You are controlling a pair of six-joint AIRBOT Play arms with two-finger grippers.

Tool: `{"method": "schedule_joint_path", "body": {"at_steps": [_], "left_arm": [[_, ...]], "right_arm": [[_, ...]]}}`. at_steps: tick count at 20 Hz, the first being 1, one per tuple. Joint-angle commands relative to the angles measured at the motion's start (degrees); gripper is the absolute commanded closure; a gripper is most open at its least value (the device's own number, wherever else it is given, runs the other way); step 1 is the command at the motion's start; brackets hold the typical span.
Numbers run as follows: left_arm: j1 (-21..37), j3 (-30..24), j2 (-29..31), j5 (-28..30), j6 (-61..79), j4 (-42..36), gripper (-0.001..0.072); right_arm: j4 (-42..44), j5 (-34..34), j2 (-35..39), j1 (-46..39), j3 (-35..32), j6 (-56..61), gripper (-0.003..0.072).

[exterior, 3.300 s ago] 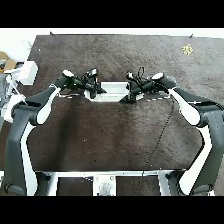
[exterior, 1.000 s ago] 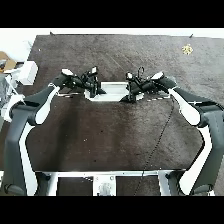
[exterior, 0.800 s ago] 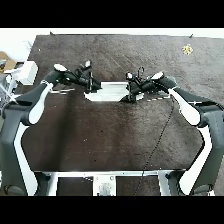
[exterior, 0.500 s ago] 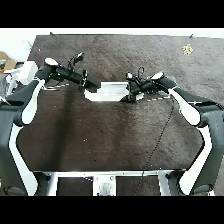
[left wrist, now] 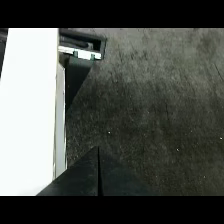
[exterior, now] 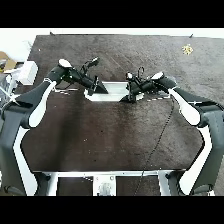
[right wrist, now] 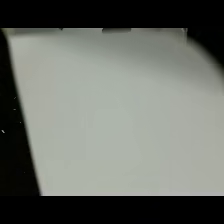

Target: Fold the box and place the chain.

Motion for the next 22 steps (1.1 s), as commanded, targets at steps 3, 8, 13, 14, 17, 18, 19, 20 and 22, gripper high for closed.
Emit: {"method": "schedule_joint_path", "body": {"at_steps": [3,8,13,14,17,18,19,20,22], "left_arm": [[-0.9,0.0,0.0,4.0,-2.1,-1.0,0.0701],[-0.9,0.0,0.0,12.7,-4.6,-1.1,0.07],[-0.9,0.0,0.0,20.5,-4.7,-1.1,0.0701],[-0.9,0.0,0.0,21.6,-5.5,-1.0,0.07],[-0.9,0.0,0.0,25.9,-7.6,0.2,0.0701],[-0.9,0.0,0.0,27.3,-8.1,1.1,0.0701],[-0.9,0.0,0.0,28.7,-9.0,2.1,0.0701],[-0.9,0.0,0.0,29.8,-9.5,3.2,0.0701],[-0.9,0.0,-0.1,31.1,-11.0,5.6,0.0701]], "right_arm": [[0.0,0.0,0.0,0.0,0.0,0.0,0.024],[0.0,0.0,0.0,0.0,0.0,0.0,0.0239],[0.0,0.0,0.0,0.0,0.0,0.0,0.0239],[0.0,0.0,0.0,0.0,0.0,0.0,0.0239],[0.0,0.0,0.0,0.0,0.0,0.0,0.0239],[0.0,0.0,0.0,0.0,0.0,0.0,0.024],[0.0,0.0,0.0,0.0,0.0,0.0,0.0239],[0.0,0.0,0.0,0.0,0.0,0.0,0.0239],[0.0,0.0,0.0,0.0,0.0,0.0,0.0239]]}}
